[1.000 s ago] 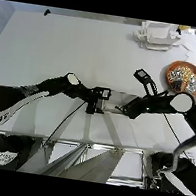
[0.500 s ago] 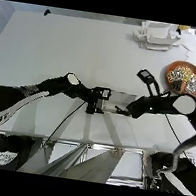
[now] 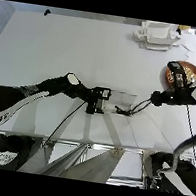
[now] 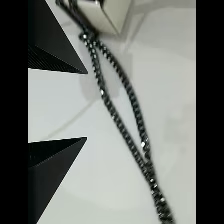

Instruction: Fold the box and place the chain.

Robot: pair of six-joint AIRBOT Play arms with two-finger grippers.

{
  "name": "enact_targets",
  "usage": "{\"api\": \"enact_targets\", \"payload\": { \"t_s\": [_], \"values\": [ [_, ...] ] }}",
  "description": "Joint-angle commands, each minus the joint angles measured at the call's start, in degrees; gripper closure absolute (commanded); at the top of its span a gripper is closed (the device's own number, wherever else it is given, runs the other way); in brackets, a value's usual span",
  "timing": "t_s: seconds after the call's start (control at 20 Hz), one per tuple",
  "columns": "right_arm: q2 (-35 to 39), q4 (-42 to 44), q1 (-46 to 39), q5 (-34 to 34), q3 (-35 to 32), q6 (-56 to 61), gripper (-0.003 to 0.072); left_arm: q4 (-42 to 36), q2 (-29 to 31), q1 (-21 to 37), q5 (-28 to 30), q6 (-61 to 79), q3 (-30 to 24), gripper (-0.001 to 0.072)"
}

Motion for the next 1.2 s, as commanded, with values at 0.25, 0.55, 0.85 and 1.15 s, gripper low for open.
{"api": "enact_targets", "payload": {
  "t_s": [0.25,0.55,0.85,1.15],
  "values": [
    [-12.35,-2.73,-1.86,-5.27,-1.53,1.42,0.0329,0.0,0.0,0.04,0.0,0.0,0.0,0.0679],
    [-17.94,-2.8,0.15,-10.36,-1.53,1.4,0.0368,0.0,0.0,0.04,0.0,0.0,0.0,0.0679],
    [-18.18,-4.31,0.92,-10.88,-1.53,1.42,0.0515,0.0,0.0,0.04,0.0,0.0,0.0,0.0679],
    [-13.66,-5.62,0.92,-6.99,-1.51,1.31,0.0664,0.0,0.0,0.04,0.0,0.0,0.0,0.0679]
  ]
}}
